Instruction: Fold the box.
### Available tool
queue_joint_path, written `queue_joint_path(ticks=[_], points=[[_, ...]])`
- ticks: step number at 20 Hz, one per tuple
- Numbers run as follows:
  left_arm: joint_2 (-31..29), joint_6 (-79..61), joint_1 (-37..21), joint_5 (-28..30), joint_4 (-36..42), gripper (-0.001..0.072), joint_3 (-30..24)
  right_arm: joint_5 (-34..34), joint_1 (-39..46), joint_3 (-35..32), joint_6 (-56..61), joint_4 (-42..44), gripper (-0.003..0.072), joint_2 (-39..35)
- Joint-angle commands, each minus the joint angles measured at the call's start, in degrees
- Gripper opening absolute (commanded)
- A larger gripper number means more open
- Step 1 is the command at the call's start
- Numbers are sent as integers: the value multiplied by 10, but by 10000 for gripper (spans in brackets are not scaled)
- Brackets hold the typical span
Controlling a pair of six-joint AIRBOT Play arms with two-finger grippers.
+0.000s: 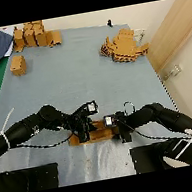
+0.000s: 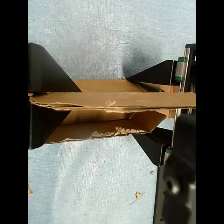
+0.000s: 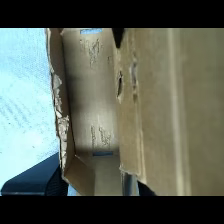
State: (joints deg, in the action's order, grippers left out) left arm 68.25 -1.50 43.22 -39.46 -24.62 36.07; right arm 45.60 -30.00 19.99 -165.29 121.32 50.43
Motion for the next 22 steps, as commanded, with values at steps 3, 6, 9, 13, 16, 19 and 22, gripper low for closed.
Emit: queue_joint_path(ticks=[3,6,9,13,16,19,22], points=[[0,0,0,0,0,14,0,-4,-7,0,0,-13,366,3],[0,0,0,0,0,15,0,-6,-7,0,0,-13,366,11],[0,0,0,0,0,15,0,-6,-7,1,1,-13,366,10],[0,0,0,0,0,15,0,-10,-7,1,14,-10,367,9],[0,0,0,0,0,15,0,-21,-7,2,14,-2,367,9],[0,0,0,0,0,15,0,-21,-7,2,14,2,367,7],[0,0,0,0,0,15,0,-22,-7,2,14,-1,367,-15]])
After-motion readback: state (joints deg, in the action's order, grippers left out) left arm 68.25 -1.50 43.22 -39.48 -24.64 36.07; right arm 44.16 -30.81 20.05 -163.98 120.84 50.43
